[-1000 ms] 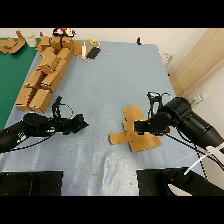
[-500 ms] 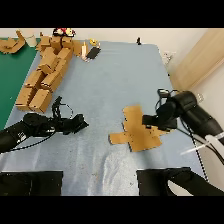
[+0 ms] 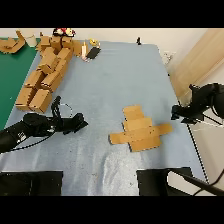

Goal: Fold the box.

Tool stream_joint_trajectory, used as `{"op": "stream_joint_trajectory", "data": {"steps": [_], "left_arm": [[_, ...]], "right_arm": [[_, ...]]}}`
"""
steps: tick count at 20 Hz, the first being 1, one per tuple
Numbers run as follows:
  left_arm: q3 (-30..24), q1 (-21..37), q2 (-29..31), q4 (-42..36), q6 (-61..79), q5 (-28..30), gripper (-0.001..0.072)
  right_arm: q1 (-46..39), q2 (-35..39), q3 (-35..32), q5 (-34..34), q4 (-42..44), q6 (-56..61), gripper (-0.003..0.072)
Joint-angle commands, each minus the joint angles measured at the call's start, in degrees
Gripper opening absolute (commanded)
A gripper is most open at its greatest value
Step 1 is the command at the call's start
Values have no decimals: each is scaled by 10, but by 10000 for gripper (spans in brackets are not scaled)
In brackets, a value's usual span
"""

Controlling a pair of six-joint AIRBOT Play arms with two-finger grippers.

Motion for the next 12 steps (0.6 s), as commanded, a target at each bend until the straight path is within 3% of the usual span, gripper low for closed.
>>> {"op": "stream_joint_trajectory", "data": {"steps": [1,12], "left_arm": [[0,1,0,-2,0,4,13],[0,1,1,-15,0,-48,14]], "right_arm": [[-75,-56,9,7,89,-135,489],[-76,-119,8,-47,150,-239,489]]}}
